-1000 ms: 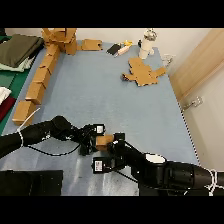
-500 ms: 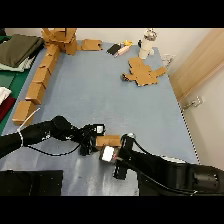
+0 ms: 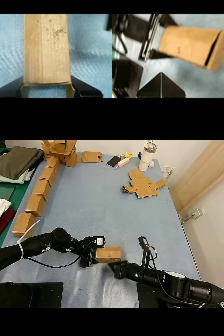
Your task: Fold the box.
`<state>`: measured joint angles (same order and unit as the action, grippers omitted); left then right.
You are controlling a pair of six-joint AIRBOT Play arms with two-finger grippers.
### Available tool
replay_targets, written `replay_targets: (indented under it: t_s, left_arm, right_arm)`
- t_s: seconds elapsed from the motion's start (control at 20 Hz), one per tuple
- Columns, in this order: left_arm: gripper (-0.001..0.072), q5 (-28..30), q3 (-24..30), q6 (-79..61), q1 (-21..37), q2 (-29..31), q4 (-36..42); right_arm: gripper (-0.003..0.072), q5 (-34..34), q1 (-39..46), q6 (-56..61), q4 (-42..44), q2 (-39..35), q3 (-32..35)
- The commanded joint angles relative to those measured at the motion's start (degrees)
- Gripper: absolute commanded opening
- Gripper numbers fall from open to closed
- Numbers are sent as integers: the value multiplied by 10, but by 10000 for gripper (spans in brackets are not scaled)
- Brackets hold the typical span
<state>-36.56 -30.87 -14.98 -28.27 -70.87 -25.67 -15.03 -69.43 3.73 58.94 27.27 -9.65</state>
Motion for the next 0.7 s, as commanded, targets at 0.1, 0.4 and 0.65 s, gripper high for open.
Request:
replay_targets:
  t_s: [0.1, 0.4, 0.65]
  left_arm:
    - [597, 0, 0, 0, 0, 0, 0]
    - [597, 0, 0, 0, 0, 0, 0]
    - [597, 0, 0, 0, 0, 0, 0]
  right_arm:
    - [4, 143, 112, 162, -130, 20, 24]
    - [4, 172, 113, 163, -124, 83, 24]
    - [3, 177, 114, 162, -124, 132, 24]
